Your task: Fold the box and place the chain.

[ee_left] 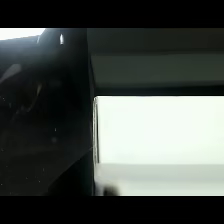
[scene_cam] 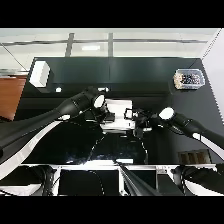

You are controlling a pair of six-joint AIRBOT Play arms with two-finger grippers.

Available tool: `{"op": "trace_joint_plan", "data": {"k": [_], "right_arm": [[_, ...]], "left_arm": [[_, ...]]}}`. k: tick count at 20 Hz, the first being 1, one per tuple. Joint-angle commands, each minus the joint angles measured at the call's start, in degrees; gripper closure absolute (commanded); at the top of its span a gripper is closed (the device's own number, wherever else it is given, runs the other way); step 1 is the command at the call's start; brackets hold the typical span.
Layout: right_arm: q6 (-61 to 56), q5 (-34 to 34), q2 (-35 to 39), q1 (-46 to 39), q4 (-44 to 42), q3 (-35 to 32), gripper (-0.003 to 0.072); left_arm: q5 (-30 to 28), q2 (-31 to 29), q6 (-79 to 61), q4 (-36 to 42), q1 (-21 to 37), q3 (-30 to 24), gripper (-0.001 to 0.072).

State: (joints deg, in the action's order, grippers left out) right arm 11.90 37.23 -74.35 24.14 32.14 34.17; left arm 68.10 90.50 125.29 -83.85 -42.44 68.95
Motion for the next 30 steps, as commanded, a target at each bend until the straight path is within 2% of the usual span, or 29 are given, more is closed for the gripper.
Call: {"op": "trace_joint_plan", "data": {"k": [1,3,5,7,12,14,15,16,17,18,26,30], "right_arm": [[-0.4,1.2,2.5,0.0,2.9,0.0,-0.0021],[-0.4,1.5,5.8,-0.1,4.5,0.0,-0.0016],[-2.3,4.0,8.3,-0.1,10.1,0.1,-0.0016],[-4.2,6.0,8.4,-0.1,13.7,0.0,-0.0016],[-2.3,1.8,7.7,-0.1,13.7,0.0,-0.0015],[0.0,1.7,6.6,-0.1,9.2,0.0,-0.0013],[1.4,1.8,6.0,-0.1,6.4,0.0,0.0103],[1.4,1.7,5.9,-0.1,4.8,0.0,0.0289],[1.4,1.6,5.9,-0.1,4.0,0.0,0.0411],[1.0,1.7,5.9,-0.1,3.5,0.0,0.0451],[-1.0,1.1,4.5,0.0,-7.8,0.0,0.0450],[-1.4,2.3,1.8,0.0,-8.4,0.0,0.0450]], "left_arm": [[2.9,0.0,1.2,-2.8,0.0,0.3,0.0686],[2.6,0.0,1.4,-2.5,-0.1,0.3,0.0686],[2.6,0.0,1.4,-2.6,-0.4,0.3,0.0686],[2.4,0.0,1.3,-2.7,-0.9,0.3,0.0686],[2.0,0.0,1.4,-2.5,-1.0,0.3,0.0685],[2.0,0.0,1.3,-2.5,-1.0,0.3,0.0685],[2.0,0.0,1.3,-2.4,-1.0,0.3,0.0685],[2.1,0.0,1.3,-2.4,-1.0,0.3,0.0685],[2.1,0.0,1.3,-2.4,-1.0,0.3,0.0685],[2.1,0.0,1.3,-2.4,-1.0,0.3,0.0685],[1.8,0.0,1.3,-2.0,-1.0,0.3,0.0683],[1.2,0.0,1.1,-0.7,-1.0,0.3,0.0683]]}}
